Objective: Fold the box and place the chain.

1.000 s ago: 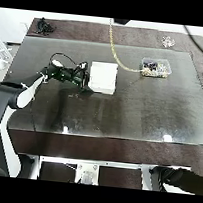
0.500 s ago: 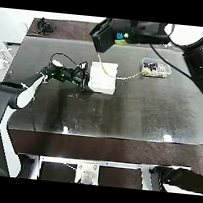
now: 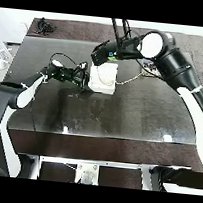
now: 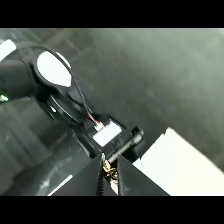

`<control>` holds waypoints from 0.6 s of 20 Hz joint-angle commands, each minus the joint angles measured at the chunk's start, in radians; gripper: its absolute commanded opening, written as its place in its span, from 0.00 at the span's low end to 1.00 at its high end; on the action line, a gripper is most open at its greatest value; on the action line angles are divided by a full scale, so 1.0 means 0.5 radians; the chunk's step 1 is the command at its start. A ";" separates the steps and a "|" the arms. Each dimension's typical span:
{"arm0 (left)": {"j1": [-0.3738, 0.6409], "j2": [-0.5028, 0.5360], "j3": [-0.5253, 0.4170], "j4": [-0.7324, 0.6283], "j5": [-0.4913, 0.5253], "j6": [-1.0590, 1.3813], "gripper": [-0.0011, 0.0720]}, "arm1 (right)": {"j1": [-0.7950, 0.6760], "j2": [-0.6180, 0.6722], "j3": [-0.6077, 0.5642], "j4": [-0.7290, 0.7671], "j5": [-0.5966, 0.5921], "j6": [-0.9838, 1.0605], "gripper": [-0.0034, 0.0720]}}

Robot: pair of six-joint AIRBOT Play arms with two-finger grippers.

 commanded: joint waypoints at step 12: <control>0.000 0.002 0.001 0.001 0.001 0.001 0.89 | -0.237 -0.227 -0.521 0.000 -0.172 0.027 0.08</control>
